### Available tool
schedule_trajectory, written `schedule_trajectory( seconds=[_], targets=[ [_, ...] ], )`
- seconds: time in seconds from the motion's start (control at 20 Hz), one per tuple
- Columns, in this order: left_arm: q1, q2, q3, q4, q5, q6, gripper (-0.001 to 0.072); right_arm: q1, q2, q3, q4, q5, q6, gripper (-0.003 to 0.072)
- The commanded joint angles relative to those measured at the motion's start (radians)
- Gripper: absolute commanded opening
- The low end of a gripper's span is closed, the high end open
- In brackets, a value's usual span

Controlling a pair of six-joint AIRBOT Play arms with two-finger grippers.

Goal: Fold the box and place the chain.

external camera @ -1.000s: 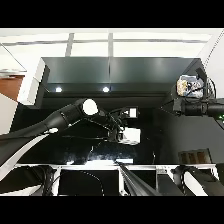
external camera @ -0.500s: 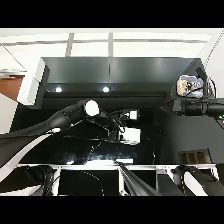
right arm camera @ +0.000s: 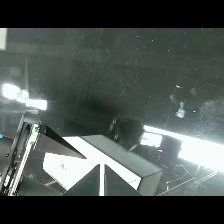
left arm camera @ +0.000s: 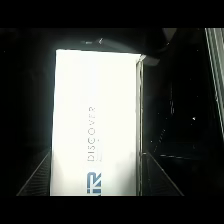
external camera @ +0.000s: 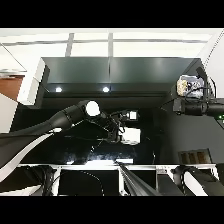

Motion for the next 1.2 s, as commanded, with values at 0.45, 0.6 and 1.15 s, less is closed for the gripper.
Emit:
schedule_trajectory(
  seconds=[0.45,0.6,1.15],
  targets=[
    [-0.076,-0.068,-0.003,0.122,0.064,-0.001,0.0711,0.000,0.000,0.001,0.000,-0.005,0.000,0.0050],
    [-0.074,-0.068,0.006,0.214,0.065,-0.153,0.0453,0.000,0.000,0.001,0.000,-0.005,0.000,0.0050],
    [0.317,0.193,0.005,0.461,-0.241,-0.659,0.0342,-0.060,0.001,0.001,0.016,0.000,-0.023,0.0051]
  ],
)
